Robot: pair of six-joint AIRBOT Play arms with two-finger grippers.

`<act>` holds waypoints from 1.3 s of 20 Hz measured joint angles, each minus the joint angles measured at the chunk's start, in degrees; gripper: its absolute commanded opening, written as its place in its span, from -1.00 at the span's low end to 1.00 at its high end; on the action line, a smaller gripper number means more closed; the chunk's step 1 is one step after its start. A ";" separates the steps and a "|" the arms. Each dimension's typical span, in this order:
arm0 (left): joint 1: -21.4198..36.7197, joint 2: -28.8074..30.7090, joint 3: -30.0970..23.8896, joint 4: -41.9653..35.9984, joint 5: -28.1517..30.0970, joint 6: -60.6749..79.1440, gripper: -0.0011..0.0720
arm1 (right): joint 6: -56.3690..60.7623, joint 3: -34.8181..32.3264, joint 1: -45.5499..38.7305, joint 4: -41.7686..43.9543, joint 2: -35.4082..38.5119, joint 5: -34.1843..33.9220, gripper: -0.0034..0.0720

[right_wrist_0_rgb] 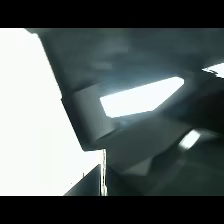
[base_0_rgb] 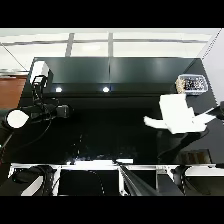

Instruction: Fold the box and place the chain.

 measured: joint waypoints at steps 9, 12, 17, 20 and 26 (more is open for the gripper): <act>-1.60 -5.25 0.04 -10.71 0.94 1.33 0.98 | -0.35 -33.59 22.21 22.43 32.41 -22.64 -0.87; -1.38 -9.77 0.92 -21.59 2.10 9.44 0.98 | 1.29 -43.63 33.18 26.82 42.84 -32.83 -0.87; -0.46 -22.84 6.05 -42.27 -4.26 27.47 0.98 | 4.07 -50.71 48.92 29.16 49.48 -42.36 -0.87; -0.35 -30.99 9.73 -48.00 -8.44 32.98 0.98 | 4.61 -51.80 54.64 29.53 50.49 -45.70 -0.87; -1.42 -45.22 17.35 -52.13 -22.14 37.68 0.97 | 5.05 -52.37 58.60 29.64 51.01 -47.84 -0.87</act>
